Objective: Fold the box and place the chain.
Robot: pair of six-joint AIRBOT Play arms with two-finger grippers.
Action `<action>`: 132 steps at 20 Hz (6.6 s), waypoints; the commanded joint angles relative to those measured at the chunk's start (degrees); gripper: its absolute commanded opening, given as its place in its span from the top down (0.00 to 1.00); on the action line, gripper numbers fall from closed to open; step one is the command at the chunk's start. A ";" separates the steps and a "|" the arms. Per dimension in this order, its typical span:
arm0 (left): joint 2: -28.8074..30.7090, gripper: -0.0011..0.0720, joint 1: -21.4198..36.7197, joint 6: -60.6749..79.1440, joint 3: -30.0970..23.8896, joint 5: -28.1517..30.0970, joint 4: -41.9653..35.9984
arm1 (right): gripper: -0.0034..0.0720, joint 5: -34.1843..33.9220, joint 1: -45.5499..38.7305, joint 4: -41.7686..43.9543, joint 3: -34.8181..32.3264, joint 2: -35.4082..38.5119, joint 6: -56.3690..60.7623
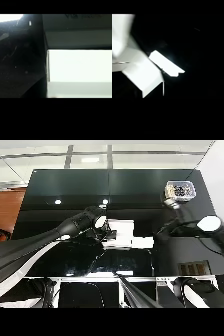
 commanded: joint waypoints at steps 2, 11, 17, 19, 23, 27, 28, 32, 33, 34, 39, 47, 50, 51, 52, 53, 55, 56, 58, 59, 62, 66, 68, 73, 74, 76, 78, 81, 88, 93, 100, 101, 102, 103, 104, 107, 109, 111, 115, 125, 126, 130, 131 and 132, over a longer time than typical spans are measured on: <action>-0.04 0.95 0.00 -0.02 0.00 -0.09 -0.61 | 0.94 5.40 -16.37 1.44 -4.83 0.87 20.39; -0.04 0.95 0.00 -0.02 0.00 -0.24 -1.66 | 0.94 5.46 -0.09 20.79 -9.53 -17.51 14.21; -0.04 0.95 0.00 -0.02 0.00 -0.24 -1.66 | 0.89 12.33 3.67 18.67 1.38 -19.34 10.23; -0.04 0.95 0.00 -0.02 0.00 -0.24 -1.66 | 0.22 15.43 3.67 17.57 3.39 -19.34 10.25; -0.04 0.95 0.00 -0.02 0.00 -0.24 -1.68 | 0.21 16.59 3.74 19.98 4.33 -19.34 10.25; -0.04 0.95 0.00 -0.02 0.00 -0.24 -1.66 | 0.25 13.33 6.49 23.87 4.48 -19.34 12.96; -0.04 0.95 0.00 -0.02 0.00 -0.22 -1.66 | 0.41 11.45 8.66 23.47 5.09 -19.34 13.35; -0.04 0.95 0.00 -0.02 0.00 -0.22 -1.66 | 0.41 5.07 18.43 10.54 11.76 -19.34 29.16; -0.04 0.95 0.00 -0.02 0.00 -0.22 -1.66 | 0.41 4.11 20.83 5.16 13.51 -19.34 33.77; -0.04 0.95 0.00 -0.02 0.00 -0.20 -1.66 | 0.42 3.34 22.95 1.42 14.75 -19.34 37.59; -0.04 0.95 0.00 -0.02 0.00 -0.22 -1.68 | 0.54 0.22 30.82 -10.64 15.47 -19.61 50.95; -0.04 0.95 0.00 -0.02 0.00 -0.22 -1.66 | 0.55 5.09 40.76 -30.56 20.79 -25.07 70.95; -0.04 0.95 0.00 -0.02 0.00 -0.24 -1.66 | 0.55 5.64 41.35 -31.26 22.93 -26.12 74.79; -0.04 0.95 0.00 -0.02 0.00 -0.24 -1.68 | 0.55 5.62 41.35 -31.23 23.78 -26.67 75.47; -0.04 0.95 0.00 -0.02 0.00 -0.26 -1.68 | 0.55 5.60 41.42 -31.54 25.00 -27.58 75.47; -0.04 0.95 0.00 -0.02 0.00 -0.24 -1.77 | 0.55 6.69 41.40 -31.80 26.43 -28.81 75.43; -0.04 0.95 0.00 -0.02 0.00 -0.24 -2.29 | 0.55 8.28 41.66 -31.91 28.22 -30.42 75.45; -0.04 0.95 0.00 -0.02 0.00 -0.24 -2.80 | 0.55 8.44 41.90 -31.65 28.22 -30.49 75.76; -0.04 0.95 0.00 -0.02 0.00 -0.17 -3.26 | 0.55 9.42 42.23 -31.67 28.22 -30.49 76.30; -0.04 0.95 0.00 -0.02 0.00 -0.17 -3.23 | 0.58 9.92 42.34 -32.09 28.22 -30.49 76.56; -0.04 0.95 0.00 -0.02 0.00 -0.20 -3.23 | 0.80 10.19 42.34 -32.09 28.22 -30.49 76.59; -0.04 0.95 0.00 -0.02 0.00 -0.17 -3.23 | 0.94 9.77 42.34 -31.85 28.22 -30.49 74.73; -0.04 0.95 0.00 -0.02 0.00 -0.20 -3.23 | 0.94 9.81 42.34 -31.80 28.22 -30.47 74.07; -0.04 0.95 0.00 -0.02 0.00 -0.22 -3.26 | 0.60 11.06 42.34 -31.69 28.22 -30.47 73.90; -0.04 0.95 0.00 -0.02 0.00 -0.20 -3.26 | 0.60 10.91 42.34 -31.67 28.20 -30.47 73.90; -0.04 0.95 0.00 -0.02 0.00 -0.20 -3.21 | 0.60 10.82 42.34 -31.78 28.17 -30.49 73.90; -0.04 0.95 0.00 -0.02 0.00 -0.20 -3.21 | 0.60 10.78 42.34 -31.85 27.63 -30.49 73.92; -0.04 0.95 0.00 -0.02 0.00 -0.20 -3.21 | 0.62 10.36 42.34 -30.77 26.58 -30.49 73.90; -0.04 0.95 0.00 -0.02 -0.02 -0.22 -3.19 | 0.94 8.68 42.34 -30.45 26.58 -30.42 71.89; -0.09 0.95 0.00 -0.02 -0.02 0.00 -3.26 | 0.93 8.66 42.34 -30.53 26.58 -30.42 71.32; -1.88 0.95 0.94 0.07 0.00 -2.38 -4.70 | 0.68 8.48 42.34 -30.84 26.58 -30.40 71.28; -1.88 0.95 0.96 0.07 0.00 -2.45 -4.70 | 0.68 8.41 42.34 -31.08 26.58 -30.42 71.30; -1.88 0.95 0.98 0.04 0.02 -2.75 -4.42 | 0.68 8.44 42.34 -31.06 26.60 -30.40 71.30; -1.86 0.95 0.98 -0.07 0.04 -2.95 -4.33 | 0.51 8.46 42.32 -31.19 26.62 -30.27 71.30; -1.81 0.95 0.98 -0.55 0.04 -2.99 -4.09 | 0.44 8.61 42.32 -31.71 26.69 -29.94 71.28; -1.66 0.95 0.74 -2.91 0.96 -3.43 -2.12 | 0.44 8.63 42.23 -33.92 26.69 -27.04 69.72; -1.40 0.95 0.04 -4.63 2.89 -4.39 0.85 | 0.44 8.94 42.21 -35.85 26.69 -24.09 68.72; -1.42 0.96 -0.11 -5.11 4.55 -6.58 3.65 | 0.44 9.09 42.12 -37.22 26.69 -20.74 68.06; -1.40 0.95 -0.24 -6.32 5.03 -7.78 5.20 | 0.45 8.35 38.34 -37.22 26.69 -13.40 65.26; -1.49 0.95 -0.22 -6.08 5.01 -4.63 4.20 | 0.44 -14.73 9.81 -56.15 26.25 -9.57 63.36; -1.49 0.95 -0.22 -6.05 5.01 -4.85 4.44 | 0.12 -18.38 6.82 -55.08 26.25 -11.19 63.39; -1.60 0.95 -0.22 -5.86 4.98 -4.90 4.55 | 0.03 -18.51 -3.48 -32.76 33.29 -24.37 63.36; -1.60 0.95 -0.17 -5.86 4.98 -4.85 4.59 | 0.03 -18.27 -5.51 -27.19 36.59 -27.82 63.47; -1.60 0.95 -0.11 -5.88 4.98 -4.79 4.57 | 0.04 -16.76 -7.50 -21.57 40.52 -31.43 65.46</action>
